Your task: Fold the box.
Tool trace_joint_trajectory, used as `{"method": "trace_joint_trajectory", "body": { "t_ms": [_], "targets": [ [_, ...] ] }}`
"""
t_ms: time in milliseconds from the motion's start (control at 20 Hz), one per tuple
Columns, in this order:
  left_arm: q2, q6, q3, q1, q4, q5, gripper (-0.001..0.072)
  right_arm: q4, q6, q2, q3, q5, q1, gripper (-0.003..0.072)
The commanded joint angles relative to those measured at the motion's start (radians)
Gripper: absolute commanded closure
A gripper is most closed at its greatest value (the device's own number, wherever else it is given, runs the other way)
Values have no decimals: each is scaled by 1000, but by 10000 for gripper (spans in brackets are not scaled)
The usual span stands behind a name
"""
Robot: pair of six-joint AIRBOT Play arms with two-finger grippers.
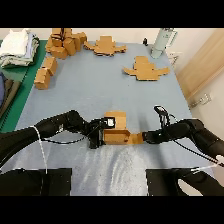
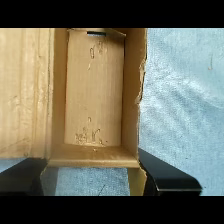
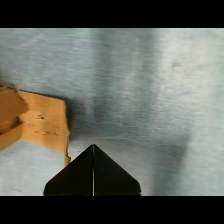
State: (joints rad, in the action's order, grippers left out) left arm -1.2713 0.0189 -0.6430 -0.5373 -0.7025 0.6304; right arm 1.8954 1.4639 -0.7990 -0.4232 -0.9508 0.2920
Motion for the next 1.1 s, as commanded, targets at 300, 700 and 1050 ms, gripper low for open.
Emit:
{"method": "trace_joint_trajectory", "body": {
  "t_ms": [300,700,1050],
  "targets": [
    [0,0,0,1,0,0,238,94,59,-9,24,51,-3,684],
    [0,0,0,1,0,0,238,278,223,-77,13,77,-3,683],
    [0,0,0,1,0,0,238,323,220,-49,-56,47,22,454]
  ]
}}
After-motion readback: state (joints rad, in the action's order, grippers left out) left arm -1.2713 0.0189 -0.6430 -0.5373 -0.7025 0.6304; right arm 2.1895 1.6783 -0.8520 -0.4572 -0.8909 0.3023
